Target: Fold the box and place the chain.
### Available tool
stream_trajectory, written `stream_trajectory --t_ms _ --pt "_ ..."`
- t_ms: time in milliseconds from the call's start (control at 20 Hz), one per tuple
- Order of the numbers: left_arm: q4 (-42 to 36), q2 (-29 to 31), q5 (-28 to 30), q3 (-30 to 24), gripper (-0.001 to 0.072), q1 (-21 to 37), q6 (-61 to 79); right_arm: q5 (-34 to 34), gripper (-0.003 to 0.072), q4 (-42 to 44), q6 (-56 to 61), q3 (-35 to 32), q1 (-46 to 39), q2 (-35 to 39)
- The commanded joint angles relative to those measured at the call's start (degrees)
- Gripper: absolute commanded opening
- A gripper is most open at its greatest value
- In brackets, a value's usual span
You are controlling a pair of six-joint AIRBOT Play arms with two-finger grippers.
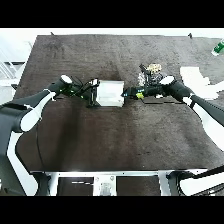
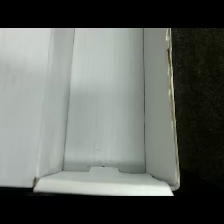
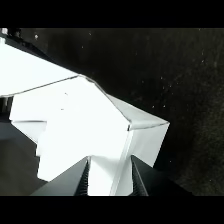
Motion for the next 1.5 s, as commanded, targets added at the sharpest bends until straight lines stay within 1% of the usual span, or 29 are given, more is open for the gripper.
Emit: stream_trajectory --t_ms 0,200,250,600,800,1000,1150,1300,1400,1450 --pt "0.00 0.02 0.02 0.04 0.0623 0.04 -0.02 0.02 0.0317 -8.33 6.32 2.12 1.62 0.02" --pt "0.00 0.02 0.00 0.04 0.0624 0.04 -0.02 0.02 0.0319 -13.20 9.88 4.17 3.43 0.02" --pt "0.00 0.02 0.00 0.04 0.0623 0.04 -0.02 0.00 0.0333 -14.71 10.95 4.63 4.13 0.02" --pt "-0.02 0.02 -0.02 0.04 0.0623 0.04 -0.07 0.04 0.0333 -20.90 17.59 7.08 6.91 -1.20" --pt "-0.02 0.02 -0.02 0.04 0.0623 0.04 -0.24 0.57 0.0333 -25.94 21.59 8.79 8.48 -2.67" --pt "-0.02 0.02 -0.02 0.04 0.0623 0.04 -0.24 3.96 0.0333 -29.99 26.60 12.81 9.68 -5.84" --pt "-0.02 0.02 0.00 0.04 0.0623 0.04 -0.24 7.37 0.0333 -38.84 33.22 16.90 10.84 -8.02" --pt "-0.02 0.02 -0.02 0.04 0.0623 0.04 -0.24 7.78 0.0333 -41.09 35.58 19.41 11.72 -8.11" --pt "-0.02 0.02 0.00 0.04 0.0623 0.04 -0.24 11.02 0.0332 -42.56 37.27 21.97 12.83 -9.51" --pt "-0.02 0.02 -0.02 0.04 0.0623 0.04 -0.24 13.90 0.0332 -45.00 38.73 23.89 13.57 -10.78"
